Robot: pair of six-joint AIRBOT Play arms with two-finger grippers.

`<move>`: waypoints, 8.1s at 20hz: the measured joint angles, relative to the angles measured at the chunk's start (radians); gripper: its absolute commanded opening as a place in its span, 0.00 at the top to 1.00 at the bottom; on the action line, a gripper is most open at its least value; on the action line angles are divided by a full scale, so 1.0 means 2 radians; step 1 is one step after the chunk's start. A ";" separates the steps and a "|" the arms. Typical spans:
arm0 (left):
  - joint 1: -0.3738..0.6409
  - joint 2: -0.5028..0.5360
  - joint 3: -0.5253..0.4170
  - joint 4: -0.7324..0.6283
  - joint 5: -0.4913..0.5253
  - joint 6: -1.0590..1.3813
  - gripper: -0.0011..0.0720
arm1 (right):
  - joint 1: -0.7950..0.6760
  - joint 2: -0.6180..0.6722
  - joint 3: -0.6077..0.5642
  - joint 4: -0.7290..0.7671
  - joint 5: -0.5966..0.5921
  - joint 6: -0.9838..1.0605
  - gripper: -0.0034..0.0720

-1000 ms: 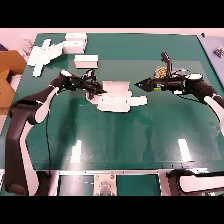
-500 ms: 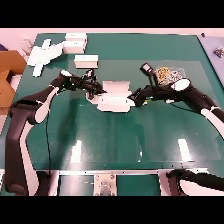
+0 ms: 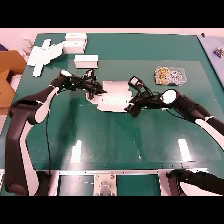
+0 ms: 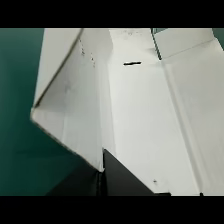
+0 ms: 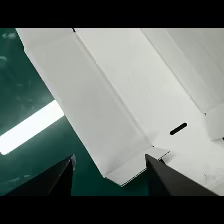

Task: Fold the box and place the chain.

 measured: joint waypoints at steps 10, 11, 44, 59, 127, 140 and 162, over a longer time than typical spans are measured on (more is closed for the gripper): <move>0.000 0.000 0.000 0.000 0.000 0.000 0.96 | 0.069 -0.001 -0.003 -0.137 -0.032 0.002 0.26; 0.000 0.000 0.000 0.000 0.000 0.000 0.96 | 0.072 -0.003 -0.003 -0.144 -0.035 0.002 0.26; 0.000 0.000 0.000 0.000 0.000 0.000 0.96 | 0.080 -0.023 -0.013 -0.163 -0.085 0.008 0.15; 0.001 0.000 0.000 -0.001 0.002 0.000 0.96 | 0.080 -0.044 -0.016 -0.183 -0.166 -0.037 0.15; 0.001 0.000 0.000 0.000 -0.001 0.000 0.96 | -0.120 -0.249 0.253 0.148 0.173 -0.410 0.14; 0.001 0.000 0.000 0.000 -0.001 0.001 0.96 | -0.121 -0.303 0.281 0.191 0.233 -0.478 0.14; 0.000 0.000 0.000 0.000 -0.001 0.000 0.96 | -0.139 -0.351 0.287 0.245 0.271 -0.532 0.14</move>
